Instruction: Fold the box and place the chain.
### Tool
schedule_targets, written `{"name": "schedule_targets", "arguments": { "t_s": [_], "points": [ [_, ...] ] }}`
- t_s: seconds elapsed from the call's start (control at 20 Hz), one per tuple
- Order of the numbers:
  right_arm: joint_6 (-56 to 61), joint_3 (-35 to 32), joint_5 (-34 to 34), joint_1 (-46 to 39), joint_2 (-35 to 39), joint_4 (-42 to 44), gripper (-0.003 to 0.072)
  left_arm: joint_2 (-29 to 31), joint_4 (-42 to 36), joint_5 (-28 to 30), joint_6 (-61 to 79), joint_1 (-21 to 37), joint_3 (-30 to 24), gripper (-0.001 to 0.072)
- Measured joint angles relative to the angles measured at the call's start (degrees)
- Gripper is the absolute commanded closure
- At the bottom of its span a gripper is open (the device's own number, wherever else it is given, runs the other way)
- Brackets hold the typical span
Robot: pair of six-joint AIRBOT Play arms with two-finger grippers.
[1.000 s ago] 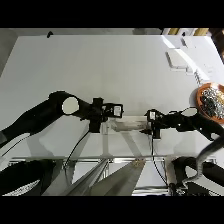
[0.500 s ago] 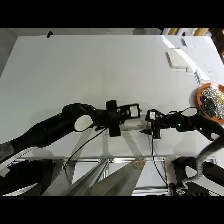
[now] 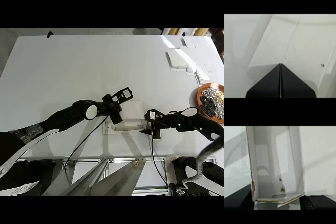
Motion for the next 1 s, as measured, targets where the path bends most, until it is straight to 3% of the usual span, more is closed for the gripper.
{"name": "schedule_targets", "arguments": {
  "t_s": [0.2,0.45,0.75,0.95,1.0],
  "points": [
    [0.0,0.0,0.0,0.0,0.0,0.0,0.0279,3.6,1.7,-5.3,-0.2,1.0,0.0,0.0707],
    [0.0,0.0,0.0,0.0,0.0,0.0,0.0279,11.6,4.6,-18.6,-3.6,1.4,0.0,0.0707],
    [0.0,0.0,0.0,0.0,0.0,0.0,0.0279,11.0,6.3,-27.7,-4.2,1.6,-1.5,0.0693],
    [0.0,0.0,0.0,0.0,0.0,0.0,0.0279,9.3,6.3,-29.4,0.9,3.7,-2.7,0.0604],
    [0.0,0.0,0.0,0.0,0.0,0.0,0.0279,9.1,6.3,-29.5,2.5,4.2,-2.8,0.0523]
  ]
}}
